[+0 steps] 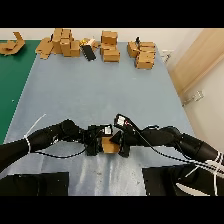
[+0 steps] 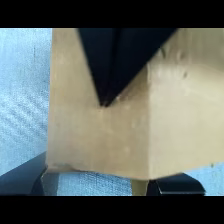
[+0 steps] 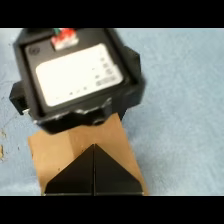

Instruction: Fold the box.

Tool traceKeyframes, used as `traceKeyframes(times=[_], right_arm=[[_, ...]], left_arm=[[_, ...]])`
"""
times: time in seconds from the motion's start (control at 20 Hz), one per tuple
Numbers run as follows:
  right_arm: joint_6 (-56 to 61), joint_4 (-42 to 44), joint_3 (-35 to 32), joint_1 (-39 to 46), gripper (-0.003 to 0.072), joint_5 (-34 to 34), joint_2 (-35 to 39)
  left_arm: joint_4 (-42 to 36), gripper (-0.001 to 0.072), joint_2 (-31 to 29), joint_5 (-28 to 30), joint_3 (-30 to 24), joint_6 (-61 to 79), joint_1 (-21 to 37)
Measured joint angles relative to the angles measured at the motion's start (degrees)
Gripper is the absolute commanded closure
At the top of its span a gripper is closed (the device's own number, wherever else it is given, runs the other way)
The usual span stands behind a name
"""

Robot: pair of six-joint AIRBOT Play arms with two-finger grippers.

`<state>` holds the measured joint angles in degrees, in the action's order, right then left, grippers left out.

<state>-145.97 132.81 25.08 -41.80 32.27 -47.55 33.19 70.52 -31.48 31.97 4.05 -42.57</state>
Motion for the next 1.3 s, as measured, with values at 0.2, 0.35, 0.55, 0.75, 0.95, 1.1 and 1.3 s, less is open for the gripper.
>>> traceKeyframes(times=[0.2, 0.35, 0.55, 0.75, 0.95, 1.1, 1.3], right_arm=[[-0.02, -2.34, -1.64, -0.76, 0.0663, -2.38, 0.52], [-0.07, -4.28, -2.03, -0.9, 0.0371, -3.61, 1.64], [-0.22, -6.03, -2.14, -0.96, 0.02, -3.76, 3.91], [-0.24, -6.95, -2.14, -1.03, 0.0201, -2.91, 4.74], [-3.34, -7.26, -2.12, -1.2, 0.0201, 1.33, 5.11], [-6.19, -7.3, -2.14, -1.84, 0.0201, 5.22, 5.27], [-10.1, -12.13, -2.14, -2.54, 0.0201, 4.11, 5.29]], left_arm=[[0.0, 0.0243, 0.0, 0.0, 0.02, 0.0, 0.0], [0.0, 0.0242, 0.0, 0.0, 0.0, 0.0, 0.0], [0.0, 0.0242, 0.0, -0.02, 0.02, 0.0, 0.0], [0.0, 0.0242, 0.0, 0.0, 0.0, 0.0, 0.0], [0.0, 0.0243, 0.0, -0.02, 0.02, 0.0, 0.0], [0.02, 0.0243, 0.0, -0.02, 0.02, 0.0, 0.0], [0.0, 0.0242, 0.0, -0.02, 0.02, 0.0, 0.0]])
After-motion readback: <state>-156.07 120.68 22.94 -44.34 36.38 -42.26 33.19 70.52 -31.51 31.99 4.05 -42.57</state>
